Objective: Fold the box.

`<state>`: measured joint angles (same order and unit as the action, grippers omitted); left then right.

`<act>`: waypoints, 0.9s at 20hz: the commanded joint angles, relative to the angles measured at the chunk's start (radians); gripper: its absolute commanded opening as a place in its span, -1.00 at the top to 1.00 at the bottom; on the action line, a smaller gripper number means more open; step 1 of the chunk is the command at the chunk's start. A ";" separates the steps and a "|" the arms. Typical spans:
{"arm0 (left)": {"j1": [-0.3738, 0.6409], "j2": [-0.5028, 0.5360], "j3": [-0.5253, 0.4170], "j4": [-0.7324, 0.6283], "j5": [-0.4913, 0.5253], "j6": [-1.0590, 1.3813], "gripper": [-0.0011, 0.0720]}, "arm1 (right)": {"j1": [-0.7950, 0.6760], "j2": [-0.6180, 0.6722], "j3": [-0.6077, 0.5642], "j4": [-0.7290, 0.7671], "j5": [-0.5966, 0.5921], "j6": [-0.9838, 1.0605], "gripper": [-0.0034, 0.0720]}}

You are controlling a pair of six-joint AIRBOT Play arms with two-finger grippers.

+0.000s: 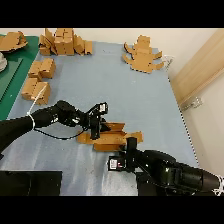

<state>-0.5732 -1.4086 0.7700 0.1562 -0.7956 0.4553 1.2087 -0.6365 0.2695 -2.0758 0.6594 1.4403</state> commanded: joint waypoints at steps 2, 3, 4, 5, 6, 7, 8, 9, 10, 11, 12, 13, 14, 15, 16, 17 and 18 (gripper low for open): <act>0.000 0.000 0.000 0.000 0.000 0.000 0.94 | -0.026 0.016 0.002 -0.033 -0.003 0.098 0.27; 0.000 0.000 0.000 0.000 0.000 0.000 0.94 | -0.045 0.011 0.002 -0.032 -0.014 0.106 0.27; 0.000 0.000 0.000 0.000 0.000 0.000 0.94 | -0.063 0.002 0.002 -0.029 -0.023 0.109 0.08; 0.000 0.000 0.000 0.000 -0.001 0.000 0.94 | -0.082 -0.011 0.002 -0.029 -0.027 0.109 -0.05; 0.000 0.000 0.000 0.000 0.000 0.000 0.94 | -0.097 -0.026 0.002 -0.029 -0.035 0.110 -0.05; 0.000 0.000 0.000 0.000 0.000 0.000 0.94 | -0.112 -0.039 0.002 -0.030 -0.047 0.110 -0.05; 0.000 0.000 0.000 0.000 0.000 0.000 0.94 | -0.128 -0.048 0.002 -0.032 -0.060 0.110 -0.07; 0.000 0.000 0.000 0.000 0.000 0.000 0.94 | -0.147 -0.054 0.003 -0.032 -0.079 0.110 -0.20; 0.000 0.000 0.000 0.000 0.000 0.000 0.94 | -0.163 -0.054 0.002 -0.034 -0.095 0.110 -0.36; 0.000 0.000 0.000 0.000 0.000 0.000 0.94 | -0.178 -0.053 0.003 -0.029 -0.108 0.111 -0.47; 0.000 0.000 0.000 0.000 0.000 0.000 0.94 | -0.182 -0.053 0.006 -0.028 -0.120 0.114 -0.47; 0.000 0.000 0.000 0.000 0.000 0.000 0.94 | -0.180 -0.053 0.008 -0.027 -0.121 0.114 -0.47; 0.000 0.000 0.000 0.000 0.000 0.000 0.94 | -0.180 -0.053 0.008 -0.021 -0.123 0.114 -0.47; 0.000 0.000 0.000 0.000 0.000 0.000 0.94 | -0.181 -0.054 0.008 -0.017 -0.121 0.113 -0.47; 0.000 0.000 0.000 0.000 0.000 0.000 0.94 | -0.181 -0.054 0.008 -0.018 -0.119 0.113 -0.47; 0.000 0.000 0.000 0.000 0.000 0.000 0.94 | -0.181 -0.054 0.008 -0.019 -0.119 0.113 -0.47; 0.000 0.000 0.000 0.000 0.000 0.000 0.94 | -0.181 -0.054 0.008 -0.019 -0.120 0.113 -0.47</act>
<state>-0.5732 -1.4086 0.7700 0.1562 -0.7959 0.4549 1.0325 -0.6895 0.2760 -2.0987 0.5488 1.5520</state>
